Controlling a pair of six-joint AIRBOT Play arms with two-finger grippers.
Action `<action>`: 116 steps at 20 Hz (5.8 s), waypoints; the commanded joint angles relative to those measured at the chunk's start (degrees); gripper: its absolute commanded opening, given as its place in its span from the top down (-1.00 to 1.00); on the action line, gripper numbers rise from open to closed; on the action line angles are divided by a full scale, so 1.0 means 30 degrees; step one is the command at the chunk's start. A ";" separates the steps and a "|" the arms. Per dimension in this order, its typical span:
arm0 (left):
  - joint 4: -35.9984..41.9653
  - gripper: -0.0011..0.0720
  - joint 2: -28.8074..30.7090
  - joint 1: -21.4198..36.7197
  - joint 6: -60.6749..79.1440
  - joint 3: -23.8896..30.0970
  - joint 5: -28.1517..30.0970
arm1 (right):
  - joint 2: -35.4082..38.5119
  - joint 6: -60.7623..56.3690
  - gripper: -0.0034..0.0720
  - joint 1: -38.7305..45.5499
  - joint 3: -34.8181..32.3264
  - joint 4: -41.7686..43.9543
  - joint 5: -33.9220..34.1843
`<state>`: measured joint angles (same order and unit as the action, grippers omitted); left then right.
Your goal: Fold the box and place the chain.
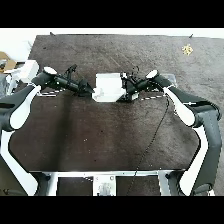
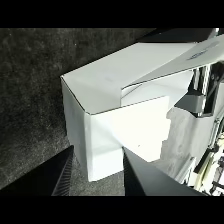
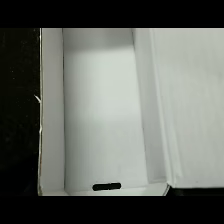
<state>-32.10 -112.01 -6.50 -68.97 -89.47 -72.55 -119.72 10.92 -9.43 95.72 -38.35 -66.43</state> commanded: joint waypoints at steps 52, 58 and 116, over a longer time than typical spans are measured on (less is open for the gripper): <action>-1.9795 0.19 -0.0889 -0.8269 -1.5140 -0.6149 0.0415 | -0.0015 -0.0007 -0.44 0.0015 -0.0007 0.0000 -0.0007; -2.0240 0.23 -0.1457 -0.8269 -1.6007 -0.6725 0.0291 | -0.0015 -0.0007 -0.44 0.0015 -0.0007 0.0000 -0.0007; -0.2506 -0.70 0.0503 0.0342 1.8629 -0.5544 -0.0954 | -0.0015 -0.0015 -0.44 0.0036 -0.0007 0.0000 -0.0007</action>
<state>-46.35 -107.55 -6.96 -24.29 -107.15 -72.88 -119.74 10.92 -9.32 95.72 -38.35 -66.43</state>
